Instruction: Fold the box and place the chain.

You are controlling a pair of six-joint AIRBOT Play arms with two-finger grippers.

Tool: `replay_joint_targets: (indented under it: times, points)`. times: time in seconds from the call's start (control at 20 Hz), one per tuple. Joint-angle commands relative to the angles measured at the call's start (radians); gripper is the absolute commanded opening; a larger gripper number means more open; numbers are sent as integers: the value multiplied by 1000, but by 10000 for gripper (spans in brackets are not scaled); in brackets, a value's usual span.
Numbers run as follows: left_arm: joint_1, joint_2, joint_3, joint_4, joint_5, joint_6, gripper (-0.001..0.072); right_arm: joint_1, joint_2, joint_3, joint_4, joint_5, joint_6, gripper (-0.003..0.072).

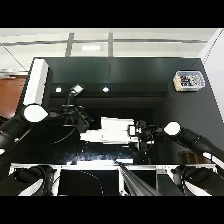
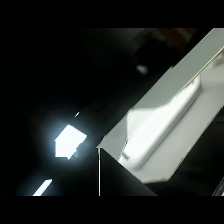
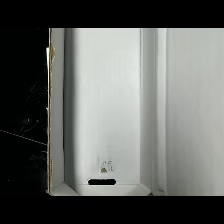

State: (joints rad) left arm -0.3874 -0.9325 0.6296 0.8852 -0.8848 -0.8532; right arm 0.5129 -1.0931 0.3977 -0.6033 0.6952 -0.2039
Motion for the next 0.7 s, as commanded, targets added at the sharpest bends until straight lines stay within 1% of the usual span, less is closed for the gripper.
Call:
replay_joint_targets:
  times: [0.0,0.05,0.1,0.15,0.2,0.3,0.4,0.45,0.5,0.6,0.65]
  points:
    - [61,89,-24,132,-187,-21,32,0,0,1,2,0,1,424]
    - [58,90,-45,132,-197,1,107,0,0,1,2,0,1,424]
    - [52,89,-72,132,-185,17,359,0,0,1,2,0,1,424]
    - [52,89,-99,134,-151,22,670,0,0,1,2,0,1,424]
    - [52,88,-125,138,-102,32,713,0,0,1,2,0,2,424]
    - [51,85,-154,150,-59,210,713,0,0,1,3,0,1,424]
    - [43,78,-159,137,-37,484,712,0,0,1,5,0,1,424]
    - [31,72,-159,111,-32,621,712,0,0,1,5,0,2,424]
    - [27,55,-155,53,-40,703,711,0,0,1,5,0,2,424]
    - [12,0,-154,-69,-38,798,707,0,0,1,9,0,2,424]
    - [3,-32,-148,-89,-35,830,708,0,0,1,9,0,2,424]
